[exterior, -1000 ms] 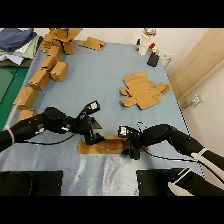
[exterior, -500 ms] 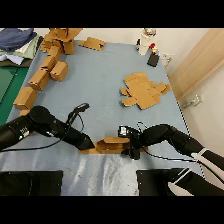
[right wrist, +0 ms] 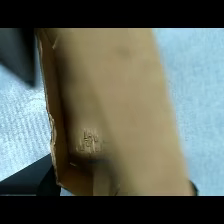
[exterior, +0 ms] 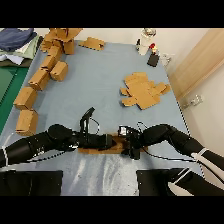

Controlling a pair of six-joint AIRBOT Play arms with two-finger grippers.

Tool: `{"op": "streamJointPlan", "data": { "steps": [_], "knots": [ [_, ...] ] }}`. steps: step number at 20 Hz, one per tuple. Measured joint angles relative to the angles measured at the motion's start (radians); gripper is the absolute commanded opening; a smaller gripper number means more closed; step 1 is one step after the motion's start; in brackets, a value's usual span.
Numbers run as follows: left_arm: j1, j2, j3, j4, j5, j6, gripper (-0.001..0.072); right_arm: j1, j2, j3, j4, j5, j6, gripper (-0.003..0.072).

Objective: Fold the box.

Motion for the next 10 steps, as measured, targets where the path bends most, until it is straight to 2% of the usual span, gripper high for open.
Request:
{"op": "streamJointPlan", "data": {
  "steps": [5, 10],
  "knots": [
    [-0.031, -0.010, 0.000, -0.073, 0.233, 0.023, 0.0011, 0.000, 0.000, 0.000, -0.003, 0.000, 0.000, 0.0517],
    [-0.036, -0.069, 0.003, -0.085, 0.307, 0.030, 0.0009, 0.000, 0.000, 0.000, -0.005, 0.000, 0.000, 0.0517]
  ]
}}
